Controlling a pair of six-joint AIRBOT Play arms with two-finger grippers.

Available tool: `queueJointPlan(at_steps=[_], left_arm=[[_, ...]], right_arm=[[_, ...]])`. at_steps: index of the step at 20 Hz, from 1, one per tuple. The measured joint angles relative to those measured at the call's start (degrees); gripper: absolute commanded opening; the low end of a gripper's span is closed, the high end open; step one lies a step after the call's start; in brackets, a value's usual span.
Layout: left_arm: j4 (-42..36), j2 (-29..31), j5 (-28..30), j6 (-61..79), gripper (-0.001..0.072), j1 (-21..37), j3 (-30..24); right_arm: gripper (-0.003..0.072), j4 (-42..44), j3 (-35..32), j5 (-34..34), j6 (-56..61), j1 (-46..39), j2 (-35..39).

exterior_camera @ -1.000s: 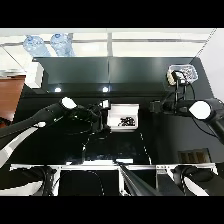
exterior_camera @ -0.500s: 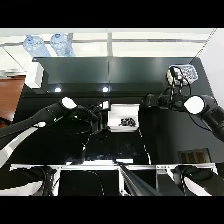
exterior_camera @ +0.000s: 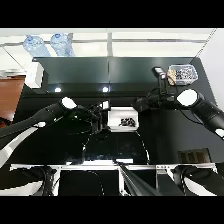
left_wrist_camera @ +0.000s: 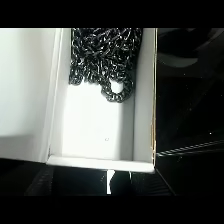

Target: Fold the box and place the chain.

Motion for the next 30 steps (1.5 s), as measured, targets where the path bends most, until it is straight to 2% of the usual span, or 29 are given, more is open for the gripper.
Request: queueJointPlan(at_steps=[3, 5, 10, 11, 12, 14, 15, 16, 30], left_arm=[[0.0, 0.0, 0.0, 0.0, 0.0405, 0.0, 0.0], [0.0, 0.0, 0.0, 0.0, 0.0405, 0.0, 0.0], [0.0, 0.0, 0.0, 0.0, 0.0405, 0.0, 0.0], [0.0, 0.0, 0.0, 0.0, 0.0405, 0.0, 0.0], [0.0, 0.0, 0.0, 0.0, 0.0405, 0.0, 0.0], [0.0, 0.0, 0.0, 0.0, 0.0405, 0.0, 0.0], [0.0, 0.0, 0.0, 0.0, 0.0405, 0.0, 0.0], [0.0, 0.0, 0.0, 0.0, 0.0405, 0.0, 0.0], [0.0, 0.0, 0.1, -0.1, 0.0405, 0.0, 0.0]], right_arm=[[0.0663, -0.1, 0.2, 7.7, -15.9, 0.4, -0.5], [0.0663, -1.1, 0.3, 10.5, -24.6, 1.0, -0.7], [0.0662, -2.0, 0.3, 12.4, -37.9, 3.2, -0.9], [0.0611, -2.1, 0.3, 12.5, -39.2, 3.5, -0.9], [0.0473, -2.2, 0.3, 12.4, -40.4, 3.7, -0.9], [0.0474, -2.4, 0.3, 11.6, -41.8, 4.1, -0.9], [0.0328, -2.5, 0.3, 11.1, -42.3, 4.2, -0.9], [0.0239, -2.5, 0.3, 10.6, -42.6, 4.2, -0.9], [0.0238, -3.1, 0.3, 9.3, -40.2, 5.7, -1.5]])
